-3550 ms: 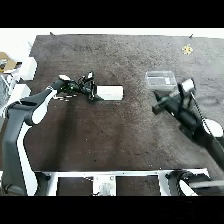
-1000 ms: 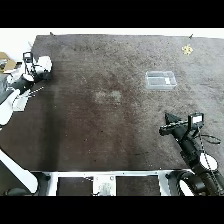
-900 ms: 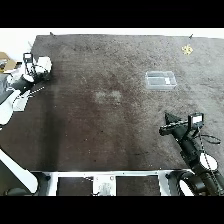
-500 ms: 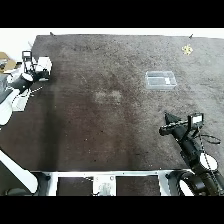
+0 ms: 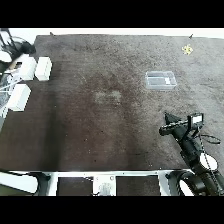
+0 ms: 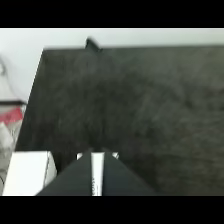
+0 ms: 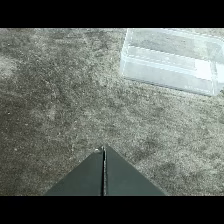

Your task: Fold the box and place the chain.

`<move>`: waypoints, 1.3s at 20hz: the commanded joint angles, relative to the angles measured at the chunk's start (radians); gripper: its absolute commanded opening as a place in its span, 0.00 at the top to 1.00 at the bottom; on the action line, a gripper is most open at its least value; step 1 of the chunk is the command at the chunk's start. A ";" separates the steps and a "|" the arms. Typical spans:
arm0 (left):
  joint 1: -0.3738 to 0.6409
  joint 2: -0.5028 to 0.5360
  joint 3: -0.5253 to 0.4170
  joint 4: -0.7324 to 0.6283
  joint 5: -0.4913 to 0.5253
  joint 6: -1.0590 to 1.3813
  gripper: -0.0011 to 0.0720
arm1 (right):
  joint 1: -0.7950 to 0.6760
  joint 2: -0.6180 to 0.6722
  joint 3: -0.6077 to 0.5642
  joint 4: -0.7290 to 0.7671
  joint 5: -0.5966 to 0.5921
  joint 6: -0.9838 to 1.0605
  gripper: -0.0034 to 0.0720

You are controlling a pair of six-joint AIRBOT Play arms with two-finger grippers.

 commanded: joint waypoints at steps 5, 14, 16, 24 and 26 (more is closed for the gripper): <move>-0.002 0.429 -0.151 -0.034 -0.058 0.046 0.97 | 0.000 0.000 -0.001 0.000 0.000 0.000 0.95; -0.002 1.110 -0.920 -0.349 -0.015 0.409 0.97 | 0.000 0.000 -0.001 0.000 0.000 0.000 0.95; -0.002 1.306 -1.092 -0.354 0.000 0.428 0.97 | 0.000 0.000 -0.001 0.000 0.000 0.000 0.95; -0.001 1.724 -1.442 -0.356 0.000 0.281 0.98 | 0.000 0.000 -0.001 0.000 0.000 0.000 0.95; -0.001 1.723 -1.446 -0.357 0.026 0.281 0.97 | 0.000 0.000 -0.001 0.000 0.000 0.000 0.95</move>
